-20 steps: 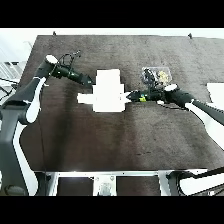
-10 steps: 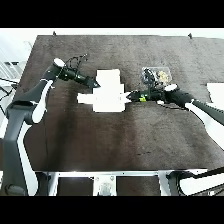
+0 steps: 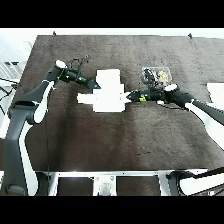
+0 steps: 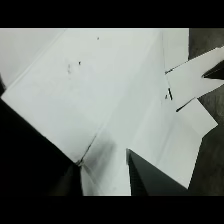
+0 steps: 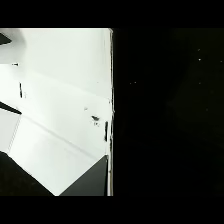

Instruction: Fold the box and place the chain.

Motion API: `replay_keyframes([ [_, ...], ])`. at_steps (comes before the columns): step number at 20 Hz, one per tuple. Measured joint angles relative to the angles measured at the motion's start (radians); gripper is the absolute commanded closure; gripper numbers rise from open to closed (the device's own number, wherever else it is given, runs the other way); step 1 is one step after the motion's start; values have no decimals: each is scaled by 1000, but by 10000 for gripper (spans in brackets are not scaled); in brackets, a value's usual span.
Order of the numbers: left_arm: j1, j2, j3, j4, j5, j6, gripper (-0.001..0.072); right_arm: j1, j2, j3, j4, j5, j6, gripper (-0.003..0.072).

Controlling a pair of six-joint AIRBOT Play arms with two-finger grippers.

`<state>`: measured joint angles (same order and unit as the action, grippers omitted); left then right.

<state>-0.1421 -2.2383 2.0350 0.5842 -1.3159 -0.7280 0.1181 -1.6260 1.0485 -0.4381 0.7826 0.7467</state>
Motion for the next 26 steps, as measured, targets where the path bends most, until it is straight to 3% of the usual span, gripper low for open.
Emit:
replay_keyframes([
  [3, 0, -2, 0, -6, -11, 4, 367, 0, 0, 0, 0, 0, 0, 670],
  [6, 0, -3, 0, -18, -18, 13, 575, 0, 0, 0, -1, 0, 0, 671],
  [9, 0, -4, 0, -42, -26, 20, 688, 0, 0, 0, -1, -2, 0, 670],
  [12, 0, -4, 0, -56, -39, 42, 689, 0, 0, 0, -2, -2, 0, 667],
  [13, 0, -4, 0, -60, -43, 55, 690, 0, 0, 0, -1, -2, 0, 560],
  [14, 0, -4, 0, -63, -49, 70, 691, -2, 0, 0, 0, 1, 0, 397],
  [15, 0, -4, 0, -66, -55, 89, 691, -3, 0, 0, 1, 3, 0, 363],
  [26, 0, 26, -21, -103, -154, 476, 696, -219, 0, 0, 42, 115, -3, 349],
])
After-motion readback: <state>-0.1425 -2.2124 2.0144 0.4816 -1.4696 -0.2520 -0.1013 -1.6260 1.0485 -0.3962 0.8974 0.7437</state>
